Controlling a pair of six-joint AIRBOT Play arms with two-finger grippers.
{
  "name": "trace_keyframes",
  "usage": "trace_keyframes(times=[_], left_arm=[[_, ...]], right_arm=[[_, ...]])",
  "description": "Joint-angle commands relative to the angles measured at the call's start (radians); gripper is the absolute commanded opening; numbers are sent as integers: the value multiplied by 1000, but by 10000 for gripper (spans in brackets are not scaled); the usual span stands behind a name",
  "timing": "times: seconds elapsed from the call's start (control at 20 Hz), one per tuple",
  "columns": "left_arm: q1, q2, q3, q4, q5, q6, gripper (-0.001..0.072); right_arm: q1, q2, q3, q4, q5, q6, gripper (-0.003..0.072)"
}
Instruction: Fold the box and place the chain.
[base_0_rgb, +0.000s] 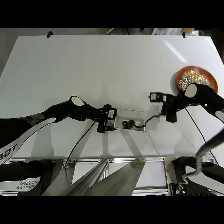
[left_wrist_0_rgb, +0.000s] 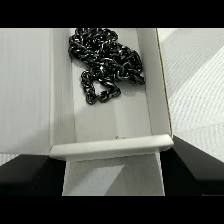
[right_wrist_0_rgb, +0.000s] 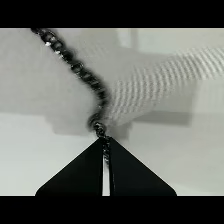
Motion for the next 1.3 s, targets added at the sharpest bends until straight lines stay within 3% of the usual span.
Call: trace_keyframes(times=[0.0, 0.15, 0.35, 0.65, 0.95, 1.25], left_arm=[[1, 1, 1, 0, 0, 0, 169], [1, 1, 1, 0, 0, 0, 169], [1, 1, 1, 0, -1, 0, 169], [1, 1, 1, 0, -10, 0, 169], [1, 1, 1, 0, -11, 0, 169], [1, 1, 1, 0, -11, 0, 169]], right_arm=[[0, 126, 0, 2, 106, 2, 13], [0, 258, 0, 70, 222, 2, 13], [0, 427, 0, 309, 312, 2, 13], [66, 519, 0, 667, 325, 3, 13], [298, 511, 0, 679, 49, 63, 13], [335, 377, 0, 465, -5, 246, 13]])
